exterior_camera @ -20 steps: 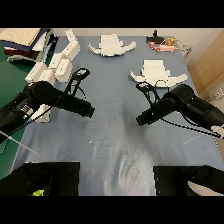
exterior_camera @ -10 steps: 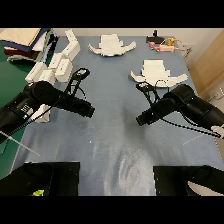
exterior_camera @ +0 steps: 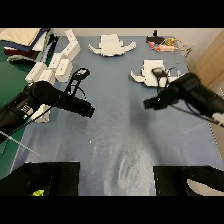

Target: Fold the box.

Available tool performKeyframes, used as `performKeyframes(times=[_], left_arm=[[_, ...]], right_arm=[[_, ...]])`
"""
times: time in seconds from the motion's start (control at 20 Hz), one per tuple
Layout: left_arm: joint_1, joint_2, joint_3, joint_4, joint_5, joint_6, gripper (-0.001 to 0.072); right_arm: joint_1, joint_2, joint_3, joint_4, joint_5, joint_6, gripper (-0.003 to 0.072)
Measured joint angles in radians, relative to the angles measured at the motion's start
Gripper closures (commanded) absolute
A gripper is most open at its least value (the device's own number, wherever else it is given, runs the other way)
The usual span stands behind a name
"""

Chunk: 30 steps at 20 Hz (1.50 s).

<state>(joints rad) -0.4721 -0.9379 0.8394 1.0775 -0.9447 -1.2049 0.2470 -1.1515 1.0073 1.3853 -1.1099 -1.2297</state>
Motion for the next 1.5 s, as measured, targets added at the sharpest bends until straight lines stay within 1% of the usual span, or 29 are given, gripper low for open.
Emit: performKeyframes(times=[0.05,0.1,0.15,0.25,0.35,0.5,0.65,0.8,0.9,1.0,1.05,1.1,1.2,1.25,1.3,1.35,1.4,1.5], left_arm=[[0.000,0.000,0.000,0.000,-0.001,0.000,0.0696],[0.000,0.000,0.000,0.000,0.000,0.000,0.0695],[0.000,0.000,0.000,0.000,0.000,0.000,0.0695],[0.000,0.000,0.000,0.000,0.000,0.000,0.0695],[0.000,0.000,0.000,0.000,0.000,0.000,0.0696],[0.000,0.000,0.000,0.000,0.000,0.000,0.0695],[0.000,0.000,0.000,0.000,0.000,0.000,0.0695],[0.000,0.000,0.000,0.000,0.000,0.000,0.0695],[0.000,0.000,0.000,0.000,0.000,0.000,0.0696],[0.000,0.000,0.000,0.000,0.000,0.000,0.0695],[0.000,0.000,0.000,0.000,0.000,0.000,0.0696],[0.000,0.000,0.000,0.000,0.000,0.000,0.0695],[0.000,0.000,0.000,0.000,0.000,0.000,0.0696],[0.000,0.000,0.000,0.000,0.000,0.000,0.0695],[0.000,0.000,0.000,0.000,0.000,0.000,0.0696],[0.000,0.000,0.000,0.000,0.000,0.000,0.0695],[0.000,0.000,0.000,0.000,0.000,0.000,0.0695],[0.000,0.000,0.000,0.000,0.000,0.000,0.0696]], right_arm=[[-0.083,-0.037,0.068,-0.024,-0.007,-0.001,0.0391],[-0.175,-0.083,0.144,-0.032,-0.016,-0.012,0.0315],[-0.262,-0.132,0.216,-0.016,-0.019,-0.035,0.0272],[-0.434,-0.244,0.365,0.068,-0.017,-0.099,0.0264],[-0.581,-0.361,0.496,0.191,-0.011,-0.177,0.0264],[-0.733,-0.525,0.660,0.365,0.003,-0.277,0.0265],[-0.806,-0.665,0.800,0.475,0.010,-0.360,0.0265],[-0.829,-0.789,0.918,0.566,0.008,-0.423,0.0265],[-0.830,-0.862,0.973,0.611,0.006,-0.444,0.0265],[-0.827,-0.920,1.004,0.637,0.003,-0.455,0.0265],[-0.824,-0.943,1.014,0.647,0.004,-0.462,0.0278],[-0.819,-0.960,1.020,0.654,0.003,-0.464,0.0338],[-0.809,-0.980,1.029,0.673,0.003,-0.484,0.0389],[-0.806,-0.985,1.031,0.691,0.002,-0.500,0.0473],[-0.802,-0.988,1.033,0.712,-0.002,-0.520,0.0520],[-0.797,-0.988,1.034,0.735,-0.012,-0.537,0.0621],[-0.791,-0.985,1.036,0.761,-0.026,-0.557,0.0684],[-0.777,-0.975,1.037,0.796,-0.068,-0.584,0.0684]])
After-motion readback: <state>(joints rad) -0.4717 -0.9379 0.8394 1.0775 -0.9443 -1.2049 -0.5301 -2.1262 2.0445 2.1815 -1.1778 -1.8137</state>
